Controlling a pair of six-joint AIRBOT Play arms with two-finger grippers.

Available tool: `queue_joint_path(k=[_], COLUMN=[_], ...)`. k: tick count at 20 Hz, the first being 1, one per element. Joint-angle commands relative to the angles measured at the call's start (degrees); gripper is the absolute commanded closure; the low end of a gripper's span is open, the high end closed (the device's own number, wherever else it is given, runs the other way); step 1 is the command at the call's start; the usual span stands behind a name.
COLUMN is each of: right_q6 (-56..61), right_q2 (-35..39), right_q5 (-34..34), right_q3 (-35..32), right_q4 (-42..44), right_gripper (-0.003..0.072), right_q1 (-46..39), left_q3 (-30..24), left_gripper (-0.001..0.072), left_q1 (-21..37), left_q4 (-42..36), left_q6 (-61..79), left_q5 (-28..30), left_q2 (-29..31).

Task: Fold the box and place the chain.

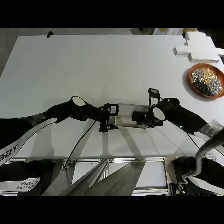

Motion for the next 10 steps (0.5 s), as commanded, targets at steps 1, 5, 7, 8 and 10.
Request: queue_joint_path(k=[1,5,7,8,10], right_q6=[0.3,0.3,0.1,0.1,-0.3], right_q2=[-1.7,-2.2,-2.2,-2.2,-2.2], right_q5=[1.3,0.9,1.1,1.1,1.0], right_q3=[0.3,0.3,0.3,0.3,0.3], right_q4=[-1.0,-1.2,-1.5,-1.6,-1.6], right_gripper=[0.0419,0.0652,0.0672,0.0672,0.062], right_q1=[1.1,2.5,2.5,2.5,2.5], left_q3=[0.0,0.0,0.0,0.0,0.0], left_gripper=[0.0501,0.0501,0.0501,0.0501,0.0501], left_q1=[0.0,0.0,0.0,0.0,0.0], left_q4=[0.1,0.1,0.1,0.1,0.1], left_q6=[0.1,0.1,0.1,0.1,0.1], left_q5=[-0.1,0.0,0.0,-0.1,0.0], left_q2=[0.0,0.0,0.0,0.0,0.0])
